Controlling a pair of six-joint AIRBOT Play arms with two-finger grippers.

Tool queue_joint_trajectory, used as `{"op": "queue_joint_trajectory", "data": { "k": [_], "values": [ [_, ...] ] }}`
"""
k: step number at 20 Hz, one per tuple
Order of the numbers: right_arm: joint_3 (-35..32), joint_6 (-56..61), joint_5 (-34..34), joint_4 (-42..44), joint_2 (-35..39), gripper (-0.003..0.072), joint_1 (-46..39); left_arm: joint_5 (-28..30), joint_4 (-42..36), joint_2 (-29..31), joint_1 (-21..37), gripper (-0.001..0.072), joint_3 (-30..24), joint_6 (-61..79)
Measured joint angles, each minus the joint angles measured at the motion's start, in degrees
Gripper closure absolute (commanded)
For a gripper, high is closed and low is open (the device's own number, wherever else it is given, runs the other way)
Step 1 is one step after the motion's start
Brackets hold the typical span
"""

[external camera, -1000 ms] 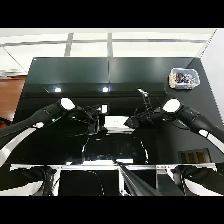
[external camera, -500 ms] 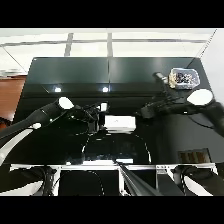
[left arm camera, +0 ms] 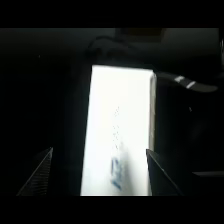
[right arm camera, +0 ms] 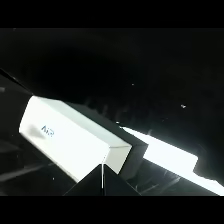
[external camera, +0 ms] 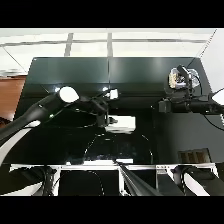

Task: Fold the box and place the chain.

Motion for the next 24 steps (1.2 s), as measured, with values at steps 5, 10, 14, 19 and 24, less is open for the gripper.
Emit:
{"op": "queue_joint_trajectory", "data": {
  "k": [5, 10, 14, 19, 24],
  "values": [
    [0.00, -1.49, -6.05, -2.97, 0.15, 0.0671, -0.35, -1.55, 0.72, -9.20, -3.19, -0.0009, 7.85, -7.23],
    [0.00, -1.81, -9.01, -4.26, 0.13, 0.0670, -0.39, -5.92, 3.56, -12.48, -4.63, -0.0009, 10.23, -10.32],
    [0.00, -1.90, -9.86, -4.57, 0.15, 0.0671, -0.39, -7.87, 4.90, -13.07, -5.33, -0.0008, 10.91, -12.04],
    [0.00, -1.95, -10.25, -4.66, 0.15, 0.0671, -0.39, -10.67, 8.04, -13.25, -6.08, -0.0009, 13.09, -13.94],
    [0.00, -1.95, -10.29, -4.66, 0.13, 0.0671, -0.39, -11.69, 16.48, -13.25, -7.80, -0.0009, 14.25, -17.14]
  ]
}}
